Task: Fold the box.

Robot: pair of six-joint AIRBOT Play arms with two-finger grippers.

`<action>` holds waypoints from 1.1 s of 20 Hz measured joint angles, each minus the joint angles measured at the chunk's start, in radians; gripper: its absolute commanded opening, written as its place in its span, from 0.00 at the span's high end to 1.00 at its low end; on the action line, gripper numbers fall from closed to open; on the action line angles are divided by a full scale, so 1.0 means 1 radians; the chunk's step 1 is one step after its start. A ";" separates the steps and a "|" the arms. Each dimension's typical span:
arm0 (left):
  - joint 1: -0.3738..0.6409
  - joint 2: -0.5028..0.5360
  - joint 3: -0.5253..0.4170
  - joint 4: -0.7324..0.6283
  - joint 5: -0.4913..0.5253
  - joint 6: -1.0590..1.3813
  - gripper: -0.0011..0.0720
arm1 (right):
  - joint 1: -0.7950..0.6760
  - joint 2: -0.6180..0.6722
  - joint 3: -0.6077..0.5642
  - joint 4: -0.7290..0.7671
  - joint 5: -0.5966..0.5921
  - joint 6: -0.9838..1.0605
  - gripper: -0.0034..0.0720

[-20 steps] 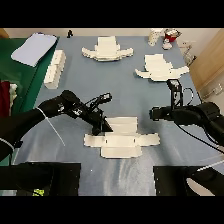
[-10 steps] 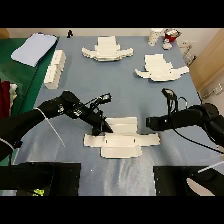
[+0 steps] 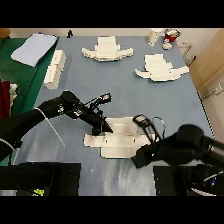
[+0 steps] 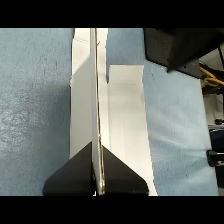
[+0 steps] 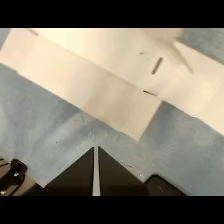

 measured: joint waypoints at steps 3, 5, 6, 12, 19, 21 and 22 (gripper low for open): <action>0.000 0.000 0.000 0.000 0.000 0.000 0.97 | 0.214 -0.039 -0.003 -0.189 0.061 0.031 0.01; 0.000 0.000 0.000 0.000 0.001 0.000 0.97 | 0.285 -0.087 -0.005 -0.307 0.085 0.027 0.01; 0.000 0.000 0.000 0.000 0.000 0.000 0.97 | 0.307 -0.117 -0.005 -0.351 0.094 0.005 0.01; 0.000 0.000 0.000 -0.001 0.000 0.000 0.97 | 0.334 -0.293 -0.005 -0.559 0.136 -0.084 0.01; 0.000 0.000 0.000 -0.002 0.000 0.000 0.97 | 0.251 -0.240 0.000 -0.632 0.141 0.010 0.01; 0.000 0.000 0.000 -0.003 0.000 0.000 0.97 | 0.219 -0.196 0.000 -0.637 0.125 0.034 0.01; 0.000 0.000 0.000 -0.003 0.000 0.000 0.97 | 0.205 -0.177 0.000 -0.637 0.121 0.041 0.01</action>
